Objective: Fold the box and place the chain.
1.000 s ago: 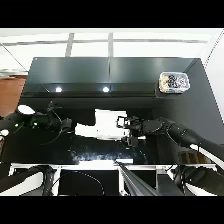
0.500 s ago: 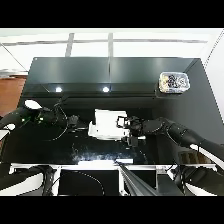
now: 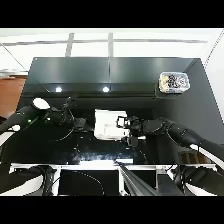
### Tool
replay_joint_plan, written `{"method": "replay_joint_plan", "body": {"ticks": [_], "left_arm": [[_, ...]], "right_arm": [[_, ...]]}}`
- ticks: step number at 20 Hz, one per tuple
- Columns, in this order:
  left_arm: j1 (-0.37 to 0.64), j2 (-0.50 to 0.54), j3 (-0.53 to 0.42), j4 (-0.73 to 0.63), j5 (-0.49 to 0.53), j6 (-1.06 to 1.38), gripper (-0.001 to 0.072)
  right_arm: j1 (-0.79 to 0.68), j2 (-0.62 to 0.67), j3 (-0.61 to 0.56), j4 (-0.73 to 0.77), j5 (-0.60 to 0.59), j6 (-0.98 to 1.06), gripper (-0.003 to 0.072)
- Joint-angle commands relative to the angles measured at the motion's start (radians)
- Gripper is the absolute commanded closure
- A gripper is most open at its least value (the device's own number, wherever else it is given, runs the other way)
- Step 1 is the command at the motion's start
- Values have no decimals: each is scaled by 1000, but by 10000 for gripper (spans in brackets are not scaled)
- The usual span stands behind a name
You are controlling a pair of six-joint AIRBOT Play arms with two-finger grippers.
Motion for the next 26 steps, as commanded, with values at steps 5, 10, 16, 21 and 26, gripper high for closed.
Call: {"method": "replay_joint_plan", "body": {"ticks": [5,10,16,21,26], "left_arm": [[-81,24,1,14,98,-51,72],[-51,79,2,103,93,-91,72],[-30,86,2,114,16,-99,72],[-29,86,29,112,-22,-99,71],[-37,85,57,58,-23,-98,72]], "right_arm": [[1,-1,0,1,0,1,150],[1,-1,0,1,-3,1,150],[1,-1,0,1,-3,1,150],[1,-1,0,1,-6,8,150],[1,-1,0,1,-20,8,150]]}}
